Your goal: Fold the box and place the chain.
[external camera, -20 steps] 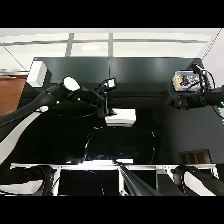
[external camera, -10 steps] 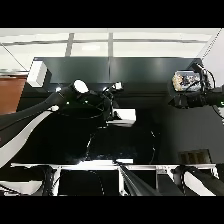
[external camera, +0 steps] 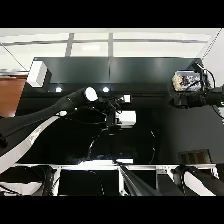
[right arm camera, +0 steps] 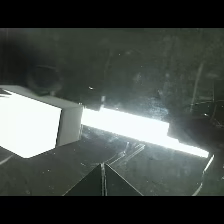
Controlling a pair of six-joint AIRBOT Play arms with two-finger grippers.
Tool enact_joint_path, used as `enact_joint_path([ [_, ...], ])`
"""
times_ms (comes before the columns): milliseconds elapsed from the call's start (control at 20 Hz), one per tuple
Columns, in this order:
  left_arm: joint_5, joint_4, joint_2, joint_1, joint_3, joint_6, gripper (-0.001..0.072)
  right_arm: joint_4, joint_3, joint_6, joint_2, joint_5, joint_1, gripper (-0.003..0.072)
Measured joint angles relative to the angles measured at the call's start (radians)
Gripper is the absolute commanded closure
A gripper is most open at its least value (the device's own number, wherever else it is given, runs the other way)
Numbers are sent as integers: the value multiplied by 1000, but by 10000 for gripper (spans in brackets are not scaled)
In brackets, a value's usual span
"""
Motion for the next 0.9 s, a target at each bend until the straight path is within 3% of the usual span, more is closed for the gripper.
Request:
enact_joint_path([
  [50,18,14,-1,-10,0,-2,329,0,0,2,0,0,0,673],
  [100,36,21,0,-17,0,-12,396,0,0,3,0,0,0,673],
  [300,-5,153,52,-6,0,-188,420,0,0,7,0,4,0,673],
  [450,-105,334,132,69,-1,-420,419,0,0,8,0,6,0,673],
  [650,-290,547,246,291,-37,-726,419,0,0,8,0,7,0,673],
  [800,-422,638,315,536,-87,-866,419,0,0,8,0,8,0,673],
  [900,-454,658,349,707,-105,-918,418,0,0,8,0,8,0,672],
])
